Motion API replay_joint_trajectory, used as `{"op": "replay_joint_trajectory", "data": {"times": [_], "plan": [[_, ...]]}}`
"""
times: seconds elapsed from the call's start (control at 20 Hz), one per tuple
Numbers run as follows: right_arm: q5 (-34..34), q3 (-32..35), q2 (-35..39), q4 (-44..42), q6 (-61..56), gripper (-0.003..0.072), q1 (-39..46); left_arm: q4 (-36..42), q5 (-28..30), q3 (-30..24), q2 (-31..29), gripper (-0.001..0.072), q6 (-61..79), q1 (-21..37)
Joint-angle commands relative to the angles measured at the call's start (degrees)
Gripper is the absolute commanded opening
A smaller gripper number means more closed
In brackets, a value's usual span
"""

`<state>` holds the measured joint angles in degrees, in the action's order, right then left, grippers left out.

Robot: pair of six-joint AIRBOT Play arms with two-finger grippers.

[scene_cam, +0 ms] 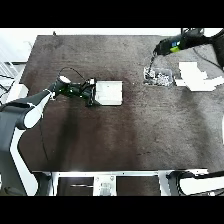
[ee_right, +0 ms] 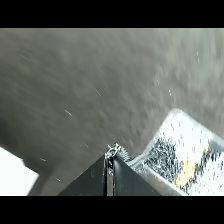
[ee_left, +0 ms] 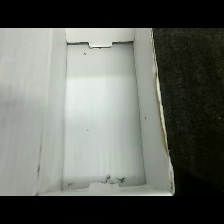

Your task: Fold the box and place the chain.

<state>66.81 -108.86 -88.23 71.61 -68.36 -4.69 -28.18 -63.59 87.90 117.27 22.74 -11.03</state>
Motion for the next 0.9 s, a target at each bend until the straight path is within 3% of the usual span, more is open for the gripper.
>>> {"op": "replay_joint_trajectory", "data": {"times": [0.0,0.25,0.65,0.85], "plan": [[-0.1,0.0,8.4,0.0,1.4,0.0008,-3.3,0.0,0.0,0.0,0.0,0.0475,0.0,0.0],[-0.4,0.0,14.0,0.0,1.5,0.0008,-8.0,0.0,0.0,0.0,0.0,0.0475,0.0,0.0],[1.6,4.8,14.3,0.0,1.3,0.0008,-17.9,0.0,0.0,0.0,0.0,0.0476,0.0,0.0],[-7.5,14.1,14.1,-0.4,1.4,0.0008,-22.9,0.0,0.0,0.0,0.0,0.0475,0.0,0.0]]}}
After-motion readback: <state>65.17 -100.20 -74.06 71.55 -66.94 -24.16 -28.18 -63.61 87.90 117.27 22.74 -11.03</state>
